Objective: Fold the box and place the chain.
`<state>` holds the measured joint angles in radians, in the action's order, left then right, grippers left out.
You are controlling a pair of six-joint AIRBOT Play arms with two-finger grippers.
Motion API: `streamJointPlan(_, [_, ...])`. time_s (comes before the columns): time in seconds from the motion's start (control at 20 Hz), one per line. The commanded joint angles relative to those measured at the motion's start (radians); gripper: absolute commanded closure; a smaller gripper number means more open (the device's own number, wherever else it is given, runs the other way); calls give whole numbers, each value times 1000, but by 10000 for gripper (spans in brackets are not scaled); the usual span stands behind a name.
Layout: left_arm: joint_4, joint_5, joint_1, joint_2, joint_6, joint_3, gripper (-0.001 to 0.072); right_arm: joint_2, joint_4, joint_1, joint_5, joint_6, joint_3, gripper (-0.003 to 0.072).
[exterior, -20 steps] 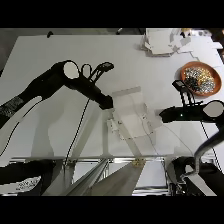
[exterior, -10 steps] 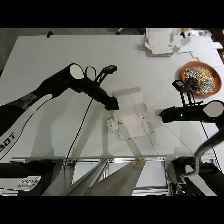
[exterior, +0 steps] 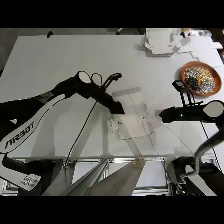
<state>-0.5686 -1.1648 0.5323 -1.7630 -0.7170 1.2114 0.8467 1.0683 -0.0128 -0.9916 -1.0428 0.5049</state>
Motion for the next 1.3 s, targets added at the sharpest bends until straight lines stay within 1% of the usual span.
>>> streamJointPlan(0.0, [-2, 1, 23, -51, 52, 0, 174, -1, 0, 1, -3, 0, 0, 674])
streamJointPlan(0.05, [-13, 1, 29, -56, 64, 0, 317, -1, 0, 1, -3, 0, 0, 674])
streamJointPlan(0.1, [-16, 0, 30, -55, 72, 0, 384, -1, 0, 1, -3, 0, 0, 674])
streamJointPlan(0.15, [-15, -7, 29, -53, 86, 0, 398, -1, 0, 1, -3, 0, 0, 674])
streamJointPlan(0.5, [-3, -22, -19, -29, 108, 0, 398, -1, 0, 1, -3, 0, 0, 674])
streamJointPlan(0.75, [112, -16, -14, -29, 225, 0, 403, -1, 1, 1, -14, 0, 0, 674])
streamJointPlan(0.8, [108, -5, -13, -29, 224, 0, 462, -1, 1, 1, -14, 0, 0, 674])
streamJointPlan(0.85, [91, 3, -14, -29, 229, 0, 598, -1, 1, 1, -14, 0, 0, 673])
streamJointPlan(0.9, [61, 5, -14, -29, 232, 0, 650, -1, 1, 1, -14, 0, 0, 673])
streamJointPlan(0.95, [27, 4, -14, -29, 231, 0, 664, -1, 1, 1, -14, 0, 0, 673])
streamJointPlan(1.0, [-4, -3, -14, -29, 230, 0, 704, -1, 0, 1, -16, 0, 0, 673])
streamJointPlan(1.1, [-26, -8, -14, -29, 212, 0, 704, -1, 0, 1, -22, 0, 0, 671])
streamJointPlan(1.15, [-25, -14, -14, -27, 212, 0, 705, -1, 0, 1, -23, 0, 1, 636])
streamJointPlan(1.25, [-39, -13, -14, -9, 226, 0, 705, -1, 0, 1, -42, 0, 10, 480])
